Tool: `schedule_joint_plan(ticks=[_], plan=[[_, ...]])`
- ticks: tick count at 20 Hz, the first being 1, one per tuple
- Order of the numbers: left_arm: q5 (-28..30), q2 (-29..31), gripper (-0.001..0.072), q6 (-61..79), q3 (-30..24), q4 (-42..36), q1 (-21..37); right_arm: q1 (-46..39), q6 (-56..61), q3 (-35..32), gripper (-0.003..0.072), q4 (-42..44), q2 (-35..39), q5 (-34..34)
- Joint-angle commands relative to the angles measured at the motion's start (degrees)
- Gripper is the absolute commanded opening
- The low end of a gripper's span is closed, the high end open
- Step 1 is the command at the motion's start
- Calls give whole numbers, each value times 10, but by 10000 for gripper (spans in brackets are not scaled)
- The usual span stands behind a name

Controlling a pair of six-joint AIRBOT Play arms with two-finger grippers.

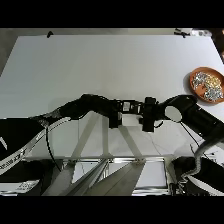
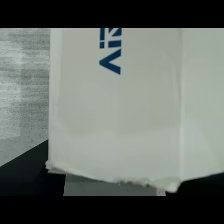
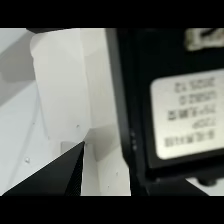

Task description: Fold the box and place the chain.

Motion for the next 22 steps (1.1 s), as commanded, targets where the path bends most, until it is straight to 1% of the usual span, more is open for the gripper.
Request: schedule_joint_plan(ticks=[1, 7, 12, 13, 14, 22], plan=[[0, 0, 275, 0, 0, 0, 0, 1, 0, 0, 271, 3, -3, 17], [0, 0, 275, 0, 0, 0, 0, 1, 9, 0, 256, -2, -3, -21], [0, 0, 275, 0, 0, 0, 0, 0, 19, 0, 256, -39, -3, -23], [0, 0, 275, 0, 0, 0, 0, 0, 19, 0, 244, -42, -3, -24], [0, 0, 275, 0, 0, 0, 0, 0, 19, 0, 216, -44, -3, -26], [0, 0, 275, 0, 0, 0, 0, 1, 19, 0, 214, -46, 11, -30]])
